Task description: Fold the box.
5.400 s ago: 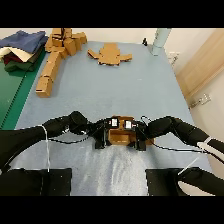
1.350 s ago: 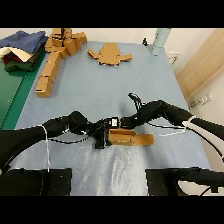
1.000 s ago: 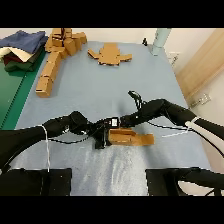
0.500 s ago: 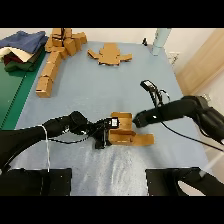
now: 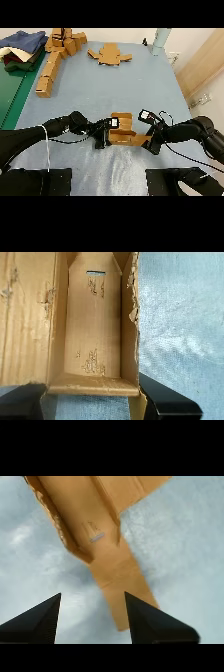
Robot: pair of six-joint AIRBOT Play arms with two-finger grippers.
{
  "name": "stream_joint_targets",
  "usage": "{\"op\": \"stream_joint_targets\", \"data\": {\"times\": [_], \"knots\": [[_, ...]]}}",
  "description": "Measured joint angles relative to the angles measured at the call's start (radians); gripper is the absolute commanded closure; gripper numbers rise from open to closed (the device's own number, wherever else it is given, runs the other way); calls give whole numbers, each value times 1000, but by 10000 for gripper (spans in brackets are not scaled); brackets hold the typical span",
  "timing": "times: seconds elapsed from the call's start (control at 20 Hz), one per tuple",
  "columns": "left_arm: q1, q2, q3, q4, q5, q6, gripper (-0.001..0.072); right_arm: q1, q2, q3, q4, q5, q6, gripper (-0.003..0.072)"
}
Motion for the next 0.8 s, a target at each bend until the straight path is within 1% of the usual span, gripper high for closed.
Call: {"op": "stream_joint_targets", "data": {"times": [0.3, 0.45, 0.5, 0.6, 0.65, 0.7, 0.75, 0.8], "knots": [[0, 0, 0, 0, 0, 0, 189, 24, -68, -31, -4, 192, -230, 54], [0, 0, 0, 0, 0, 0, 188, 62, -92, -35, -2, 241, -278, 56], [0, 0, 0, 0, 0, 0, 188, 74, -100, -38, -2, 253, -288, 93], [0, 0, 0, 0, 0, 0, 188, 90, -112, -48, -2, 274, -302, 278], [0, 0, 0, 0, 0, 0, 188, 98, -118, -51, 0, 288, -310, 344], [0, 0, 0, 0, 0, 0, 188, 105, -121, -54, 1, 294, -317, 367], [0, 0, 0, 0, 0, 0, 188, 111, -124, -56, 1, 306, -322, 434], [0, 0, 0, 0, 0, 0, 188, 118, -127, -58, 2, 319, -327, 466]]}}
